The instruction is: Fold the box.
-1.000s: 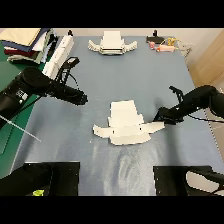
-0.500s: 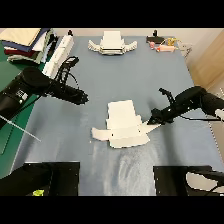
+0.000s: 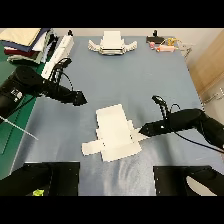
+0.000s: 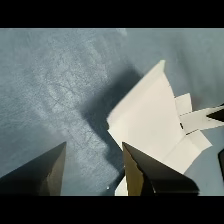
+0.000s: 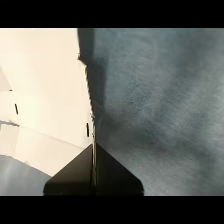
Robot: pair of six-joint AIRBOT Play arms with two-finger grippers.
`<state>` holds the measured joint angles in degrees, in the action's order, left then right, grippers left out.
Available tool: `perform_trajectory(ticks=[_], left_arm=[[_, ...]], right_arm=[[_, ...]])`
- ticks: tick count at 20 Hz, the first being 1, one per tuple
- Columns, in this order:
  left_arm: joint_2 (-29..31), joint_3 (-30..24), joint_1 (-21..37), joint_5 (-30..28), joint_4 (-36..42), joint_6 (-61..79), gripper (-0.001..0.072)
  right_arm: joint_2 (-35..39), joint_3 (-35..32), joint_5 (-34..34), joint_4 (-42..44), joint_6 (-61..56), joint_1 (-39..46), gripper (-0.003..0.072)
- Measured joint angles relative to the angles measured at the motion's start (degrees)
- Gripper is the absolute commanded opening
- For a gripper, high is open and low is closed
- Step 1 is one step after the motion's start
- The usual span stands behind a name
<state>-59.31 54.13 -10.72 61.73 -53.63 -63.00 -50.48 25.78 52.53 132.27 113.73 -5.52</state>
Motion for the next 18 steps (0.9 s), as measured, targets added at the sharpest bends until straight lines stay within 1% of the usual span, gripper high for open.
perform_trajectory(ticks=[3, 5, 8, 13, 17, 18], left_arm=[[-1.14, -0.94, 0.50, 1.29, 0.15, 0.22, 0.0531], [-3.06, -2.32, 0.63, 2.40, 1.27, 1.66, 0.0531], [-7.52, -4.07, 0.72, 3.65, 7.19, 6.99, 0.0532], [-17.09, -4.92, 0.70, 6.25, 21.22, 19.65, 0.0531], [-23.32, -5.09, -0.44, 8.24, 26.08, 26.05, 0.0531], [-24.55, -5.09, -0.87, 8.31, 26.95, 27.30, 0.0521]], right_arm=[[4.15, -2.64, -2.34, -0.17, -1.29, -1.53, 0.0002], [5.66, -3.67, -3.21, -0.26, -1.68, -1.99, 0.0002], [6.71, -4.39, -3.91, -0.31, -2.08, -2.25, 0.0002], [7.19, -4.74, -4.31, -0.39, -2.25, -2.40, 0.0002], [7.26, -4.76, -4.50, -0.44, -2.25, -2.40, 0.0002], [7.26, -4.76, -4.48, -0.44, -2.25, -2.40, 0.0002]])
